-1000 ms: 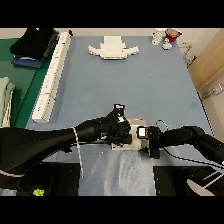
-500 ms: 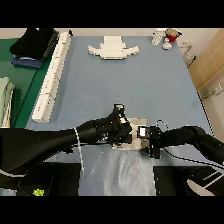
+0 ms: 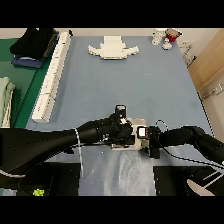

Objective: Fold the box.

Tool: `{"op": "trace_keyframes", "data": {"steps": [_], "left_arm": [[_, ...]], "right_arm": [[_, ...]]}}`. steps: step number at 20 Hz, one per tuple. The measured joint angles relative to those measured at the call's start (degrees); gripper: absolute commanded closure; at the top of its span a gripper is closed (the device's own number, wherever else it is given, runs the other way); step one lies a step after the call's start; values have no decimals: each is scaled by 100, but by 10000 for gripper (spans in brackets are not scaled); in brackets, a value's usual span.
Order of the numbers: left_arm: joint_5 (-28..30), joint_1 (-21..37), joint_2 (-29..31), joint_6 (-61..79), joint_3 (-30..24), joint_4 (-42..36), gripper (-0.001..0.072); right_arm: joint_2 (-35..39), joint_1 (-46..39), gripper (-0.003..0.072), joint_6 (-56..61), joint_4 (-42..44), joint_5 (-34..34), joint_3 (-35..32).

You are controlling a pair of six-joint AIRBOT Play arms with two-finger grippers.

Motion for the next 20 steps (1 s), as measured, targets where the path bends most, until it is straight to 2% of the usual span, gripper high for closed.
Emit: {"op": "trace_keyframes", "data": {"steps": [8, 9, 10, 11, 12, 13, 17, 18, 19, 20], "left_arm": [[-251, 0, 0, -175, 0, 151, 236], [-282, 0, 0, -247, 0, 205, 327], [-317, 0, 0, -293, 0, 240, 503], [-354, 0, -2, -328, 0, 262, 558], [-389, -4, -11, -348, 0, 282, 658], [-422, -13, -22, -378, 0, 293, 696], [-459, -46, -55, -396, 2, 334, 694], [-466, -48, -57, -385, 0, 339, 563], [-479, -55, -63, -358, -2, 361, 262], [-529, -55, -72, -343, -7, 326, 174]], "right_arm": [[2, 0, 187, 17, -11, -2, 0], [2, 0, 187, 17, -11, -2, 0], [0, 0, 187, 17, -13, -2, 0], [0, 0, 187, 20, -13, -2, 0], [0, 0, 187, 17, -13, -4, 0], [2, 0, 187, 20, -15, -4, 0], [2, 0, 187, 24, -15, -4, 0], [2, 0, 187, 26, -15, -7, 0], [2, 0, 187, 24, -17, -7, 0], [2, 0, 187, 24, -17, -7, 0]]}}
